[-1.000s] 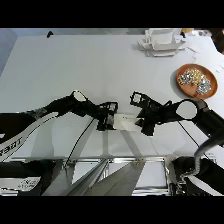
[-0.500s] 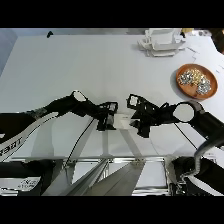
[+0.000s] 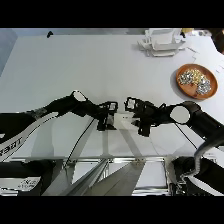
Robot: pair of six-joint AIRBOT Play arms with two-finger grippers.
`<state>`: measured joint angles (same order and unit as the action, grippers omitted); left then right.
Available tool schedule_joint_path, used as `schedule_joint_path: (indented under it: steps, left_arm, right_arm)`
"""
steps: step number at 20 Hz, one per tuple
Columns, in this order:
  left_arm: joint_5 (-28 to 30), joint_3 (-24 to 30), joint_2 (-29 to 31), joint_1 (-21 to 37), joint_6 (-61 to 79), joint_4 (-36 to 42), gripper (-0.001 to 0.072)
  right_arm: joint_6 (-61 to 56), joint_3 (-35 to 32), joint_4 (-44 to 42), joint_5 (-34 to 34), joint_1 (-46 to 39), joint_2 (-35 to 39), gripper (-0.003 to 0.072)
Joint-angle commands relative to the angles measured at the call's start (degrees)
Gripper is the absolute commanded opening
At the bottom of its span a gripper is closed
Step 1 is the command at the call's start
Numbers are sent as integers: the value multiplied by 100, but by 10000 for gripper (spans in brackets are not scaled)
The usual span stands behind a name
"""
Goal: Fold the box and place the chain.
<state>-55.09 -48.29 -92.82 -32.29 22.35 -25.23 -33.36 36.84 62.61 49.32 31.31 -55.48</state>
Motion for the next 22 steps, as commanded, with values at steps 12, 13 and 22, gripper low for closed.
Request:
schedule_joint_path:
  steps: [12,13,22]
  left_arm:
    - [2,-2,4,7,15,-9,83]
    - [2,-2,4,7,15,-7,83]
    - [2,-2,4,7,15,-7,83]
  right_arm:
    - [-26,2,120,-142,7,50,99]
    - [-26,2,120,-142,7,94,99]
    - [-129,0,111,-221,7,-70,97]
